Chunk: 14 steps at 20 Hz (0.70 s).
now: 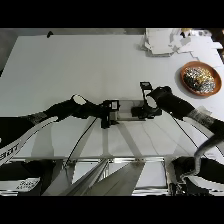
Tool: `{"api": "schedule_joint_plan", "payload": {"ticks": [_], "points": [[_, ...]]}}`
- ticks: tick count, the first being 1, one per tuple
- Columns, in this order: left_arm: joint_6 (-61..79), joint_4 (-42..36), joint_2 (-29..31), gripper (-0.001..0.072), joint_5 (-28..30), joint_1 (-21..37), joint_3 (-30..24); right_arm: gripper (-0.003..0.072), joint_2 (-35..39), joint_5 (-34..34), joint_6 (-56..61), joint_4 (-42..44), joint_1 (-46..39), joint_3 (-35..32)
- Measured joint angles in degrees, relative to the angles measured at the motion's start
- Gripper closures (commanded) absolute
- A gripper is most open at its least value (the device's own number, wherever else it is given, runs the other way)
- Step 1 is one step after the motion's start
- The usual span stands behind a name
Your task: Fold the box and place the chain.
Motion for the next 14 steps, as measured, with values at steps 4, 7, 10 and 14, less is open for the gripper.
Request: {"api": "schedule_joint_plan", "payload": {"ticks": [4, 7, 10, 14], "points": [[0.00, 0.00, 0.00, 0.0640, 0.00, 0.00, 0.00, 0.0511, -0.59, -0.26, 1.14, -0.59, 0.00, -0.07], [-0.04, 0.00, 0.00, 0.0640, 0.00, 0.00, 0.00, 0.0539, -0.98, -0.37, 1.53, -0.94, 0.00, -0.15], [-0.02, 0.00, 0.00, 0.0640, 0.00, 0.00, 0.00, 0.0607, -1.20, -0.57, 1.68, -0.98, 0.02, -0.17], [-0.02, 0.00, 0.00, 0.0640, 0.00, 0.00, 0.00, 0.0670, -1.29, -0.76, 1.70, -1.09, 0.00, -0.70]]}}
